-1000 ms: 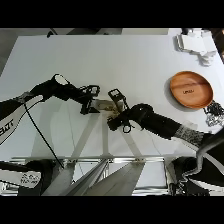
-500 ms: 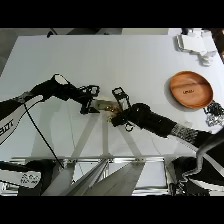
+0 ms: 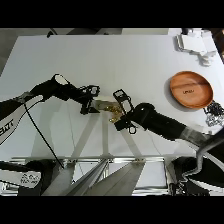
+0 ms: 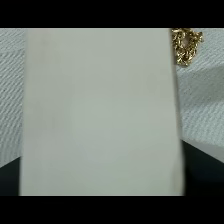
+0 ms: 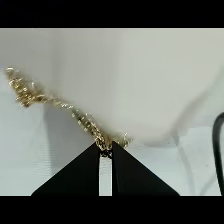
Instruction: Fold the box and place the chain.
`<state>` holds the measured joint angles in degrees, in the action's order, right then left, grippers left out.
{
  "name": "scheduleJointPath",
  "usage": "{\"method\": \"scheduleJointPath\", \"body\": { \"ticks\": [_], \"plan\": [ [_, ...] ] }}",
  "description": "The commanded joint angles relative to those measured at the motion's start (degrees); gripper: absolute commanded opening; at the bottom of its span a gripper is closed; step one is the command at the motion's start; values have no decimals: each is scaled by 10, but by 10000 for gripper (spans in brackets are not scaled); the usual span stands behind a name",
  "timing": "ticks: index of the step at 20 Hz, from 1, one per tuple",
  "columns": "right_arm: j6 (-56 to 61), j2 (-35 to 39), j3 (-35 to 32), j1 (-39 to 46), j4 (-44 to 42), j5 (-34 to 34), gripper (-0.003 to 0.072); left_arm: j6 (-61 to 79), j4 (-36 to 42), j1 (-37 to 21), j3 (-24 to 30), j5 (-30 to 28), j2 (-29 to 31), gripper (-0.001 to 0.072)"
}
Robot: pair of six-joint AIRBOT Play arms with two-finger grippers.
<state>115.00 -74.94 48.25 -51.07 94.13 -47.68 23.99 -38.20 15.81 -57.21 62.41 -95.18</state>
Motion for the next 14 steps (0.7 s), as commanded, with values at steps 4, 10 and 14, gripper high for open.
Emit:
{"method": "scheduleJointPath", "body": {
  "ticks": [4, 10, 14],
  "plan": [
    [-168, 51, 61, 32, -122, 32, 18, 0, 0, 0, 0, 0, 0, 433],
    [-195, 45, 104, 84, -136, 97, 18, 0, 0, 0, 0, 0, 0, 433],
    [-204, 30, 104, 85, -138, 36, 425, 0, 0, 0, 0, 0, 0, 433]
  ]
}}
